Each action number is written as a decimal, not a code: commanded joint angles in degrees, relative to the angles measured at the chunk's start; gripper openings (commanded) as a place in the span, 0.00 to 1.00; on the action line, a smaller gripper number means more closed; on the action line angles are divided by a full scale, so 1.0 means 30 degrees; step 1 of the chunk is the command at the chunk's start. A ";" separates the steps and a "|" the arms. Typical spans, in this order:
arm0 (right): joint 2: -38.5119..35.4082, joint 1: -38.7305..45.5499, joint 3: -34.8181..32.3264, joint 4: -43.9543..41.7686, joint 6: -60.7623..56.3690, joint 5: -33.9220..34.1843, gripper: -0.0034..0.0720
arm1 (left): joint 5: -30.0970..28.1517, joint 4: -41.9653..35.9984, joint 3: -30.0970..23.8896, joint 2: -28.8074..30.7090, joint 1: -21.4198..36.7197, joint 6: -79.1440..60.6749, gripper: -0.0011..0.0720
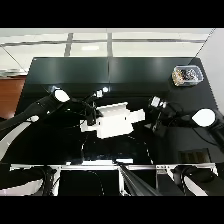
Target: Fold the box and place the chain.
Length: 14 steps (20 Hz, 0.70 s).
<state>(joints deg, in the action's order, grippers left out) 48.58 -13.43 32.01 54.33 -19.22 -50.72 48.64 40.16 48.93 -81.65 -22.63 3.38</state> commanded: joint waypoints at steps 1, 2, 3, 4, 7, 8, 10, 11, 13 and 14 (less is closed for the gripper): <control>0.0087 -0.1515 -0.1290 -0.0328 0.1807 0.0780 0.98 | -0.0546 0.0087 -0.0007 -0.0328 -0.0029 -0.0087 0.05; 0.0109 -0.2033 -0.1479 -0.0321 0.2186 0.1056 0.98 | -0.0495 0.0087 -0.0007 -0.0328 -0.0058 -0.0124 0.05; 0.0109 -0.2455 -0.1559 -0.0321 0.2448 0.1290 0.98 | -0.0517 0.0117 -0.0007 -0.0328 -0.0109 -0.0153 0.05; 0.0153 -0.2871 -0.1559 -0.0306 0.2652 0.1545 0.98 | -0.0503 0.0109 -0.0007 -0.0328 -0.0109 -0.0481 0.05; 0.0656 -0.3439 -0.1559 -0.0772 0.3512 0.1690 0.98 | 0.0124 0.0109 0.0015 -0.0328 -0.0102 -0.1661 0.05; 0.0947 -0.3439 -0.1559 -0.1494 0.4313 0.1690 0.98 | 0.0328 0.0117 0.0015 -0.0328 -0.0102 -0.1821 0.05; 0.1647 -0.3439 -0.1545 -0.2885 0.5909 0.1719 0.98 | 0.0437 0.0277 0.0015 -0.0328 -0.0102 -0.2157 0.05; 0.2055 -0.3446 -0.1545 -0.3286 0.6404 0.1792 0.98 | 0.0459 0.0408 0.0015 -0.0328 -0.0102 -0.2157 0.05; 0.2907 -0.3825 -0.1545 -0.3395 0.6659 0.2448 0.98 | 0.0517 0.0401 0.0015 -0.0328 -0.0102 -0.2157 0.05; 0.3279 -0.4189 -0.1545 -0.3475 0.6958 0.2718 0.98 | 0.0510 0.0401 0.0015 -0.0328 -0.0102 -0.2149 0.05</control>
